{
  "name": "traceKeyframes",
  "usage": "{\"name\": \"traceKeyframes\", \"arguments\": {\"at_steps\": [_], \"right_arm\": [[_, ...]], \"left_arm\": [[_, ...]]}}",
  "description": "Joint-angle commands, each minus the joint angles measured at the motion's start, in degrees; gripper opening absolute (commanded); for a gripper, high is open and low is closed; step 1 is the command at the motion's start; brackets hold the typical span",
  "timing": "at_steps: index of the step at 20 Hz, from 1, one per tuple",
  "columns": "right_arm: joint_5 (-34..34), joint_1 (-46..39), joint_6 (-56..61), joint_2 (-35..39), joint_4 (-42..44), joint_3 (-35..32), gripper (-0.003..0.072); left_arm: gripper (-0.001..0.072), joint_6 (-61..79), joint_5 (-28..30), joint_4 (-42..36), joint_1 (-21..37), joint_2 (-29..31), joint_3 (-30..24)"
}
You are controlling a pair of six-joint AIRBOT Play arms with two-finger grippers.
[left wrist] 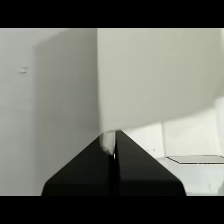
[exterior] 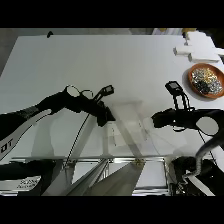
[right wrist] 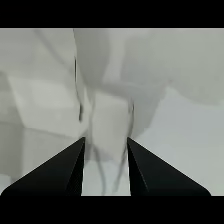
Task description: Fold the box and place the chain.
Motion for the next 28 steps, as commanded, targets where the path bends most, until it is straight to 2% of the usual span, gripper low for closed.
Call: {"name": "traceKeyframes", "arguments": {"at_steps": [1, 6, 10, 17, 24, 28], "right_arm": [[3.2, 0.0, -0.7, 1.0, -1.9, 3.4, 0.0299], [4.1, 0.0, -0.7, 2.4, -3.0, 3.8, 0.0299], [4.0, 0.0, -0.7, 2.4, -3.0, 3.8, 0.0298], [3.5, 0.0, -0.7, 2.4, -3.0, 3.8, 0.0298], [3.6, 0.0, -1.0, 2.4, -3.0, 3.8, 0.0298], [3.7, 0.0, -5.1, 2.4, -3.0, 3.8, 0.0297]], "left_arm": [[0.0003, 6.2, 4.5, 4.2, -3.7, 1.1, 1.2], [0.0002, 10.9, 7.5, 3.5, -4.8, 1.1, 1.1], [0.0002, 15.9, 13.8, 0.7, -4.8, 0.0, 1.1], [0.0003, 23.6, 14.8, -2.4, -4.9, -1.9, 1.1], [0.0011, 23.7, 14.9, -2.4, -4.8, -1.9, 1.1], [0.0007, 23.8, 14.3, -2.4, -4.9, -1.9, 1.2]]}}
